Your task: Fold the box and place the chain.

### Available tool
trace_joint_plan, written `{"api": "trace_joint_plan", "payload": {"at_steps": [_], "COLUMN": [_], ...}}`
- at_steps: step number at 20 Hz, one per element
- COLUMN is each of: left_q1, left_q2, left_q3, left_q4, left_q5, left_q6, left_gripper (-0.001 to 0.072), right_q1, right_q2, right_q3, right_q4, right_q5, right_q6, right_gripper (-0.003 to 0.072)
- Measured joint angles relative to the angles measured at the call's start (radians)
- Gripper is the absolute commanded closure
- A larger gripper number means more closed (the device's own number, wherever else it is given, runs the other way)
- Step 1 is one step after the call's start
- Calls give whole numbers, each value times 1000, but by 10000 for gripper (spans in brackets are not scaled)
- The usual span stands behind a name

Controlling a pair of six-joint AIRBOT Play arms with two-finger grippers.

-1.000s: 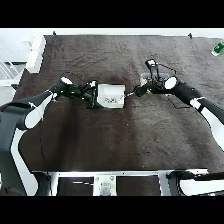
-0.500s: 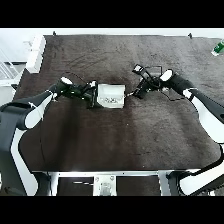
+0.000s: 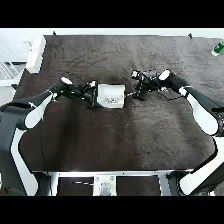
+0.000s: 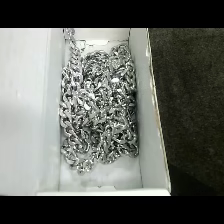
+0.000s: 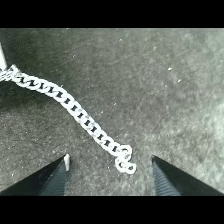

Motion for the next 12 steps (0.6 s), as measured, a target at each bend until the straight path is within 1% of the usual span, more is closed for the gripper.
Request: {"api": "trace_joint_plan", "payload": {"at_steps": [2,3,4,8,10,12], "left_q1": [0,0,0,0,0,0], "left_q2": [0,0,0,0,0,0], "left_q3": [0,0,0,0,0,0], "left_q4": [0,0,0,0,0,0], "left_q5": [0,0,0,0,0,0], "left_q6": [0,0,0,0,0,0], "left_gripper": [301,301,301,301,301,301], "right_q1": [1,1,1,0,0,-2], "right_q2": [-16,-22,-25,-29,-5,50], "right_q3": [10,14,16,32,41,50], "right_q4": [2,1,2,-6,-18,43], "right_q5": [5,8,18,72,149,193], "right_q6": [-4,-5,-5,35,64,82], "right_gripper": [474,631,673,675,675,675]}}
